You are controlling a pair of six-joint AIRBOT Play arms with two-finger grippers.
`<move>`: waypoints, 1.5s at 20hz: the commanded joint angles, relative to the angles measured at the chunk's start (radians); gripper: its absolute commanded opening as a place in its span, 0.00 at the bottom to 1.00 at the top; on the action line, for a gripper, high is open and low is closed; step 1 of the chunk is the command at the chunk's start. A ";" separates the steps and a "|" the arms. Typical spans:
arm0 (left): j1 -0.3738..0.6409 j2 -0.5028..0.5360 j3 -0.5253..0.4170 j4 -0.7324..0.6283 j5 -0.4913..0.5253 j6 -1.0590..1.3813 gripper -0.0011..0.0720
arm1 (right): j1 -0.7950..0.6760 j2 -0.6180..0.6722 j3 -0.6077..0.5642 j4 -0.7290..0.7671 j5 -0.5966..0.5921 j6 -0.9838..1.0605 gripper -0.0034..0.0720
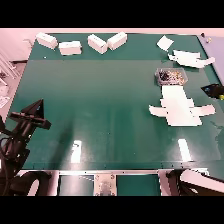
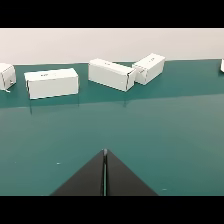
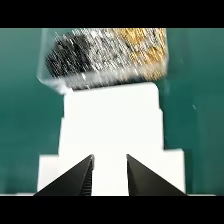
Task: Fold the box and place the chain.
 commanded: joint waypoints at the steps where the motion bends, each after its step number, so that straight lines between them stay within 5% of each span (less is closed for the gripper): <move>1: 0.000 0.000 0.000 0.000 0.000 0.000 0.04 | -0.160 -0.185 0.248 -0.120 0.336 0.099 0.45; 10: 0.000 0.000 0.000 0.000 0.000 0.000 0.04 | -0.271 -0.594 0.686 -0.155 0.550 0.131 0.52; 25: 0.000 0.000 0.000 0.000 0.000 0.000 0.04 | -0.258 -0.742 0.703 -0.153 0.587 0.112 0.59; 30: 0.000 0.000 0.000 0.000 0.000 0.000 0.04 | -0.208 -0.776 0.707 -0.152 0.605 0.106 0.71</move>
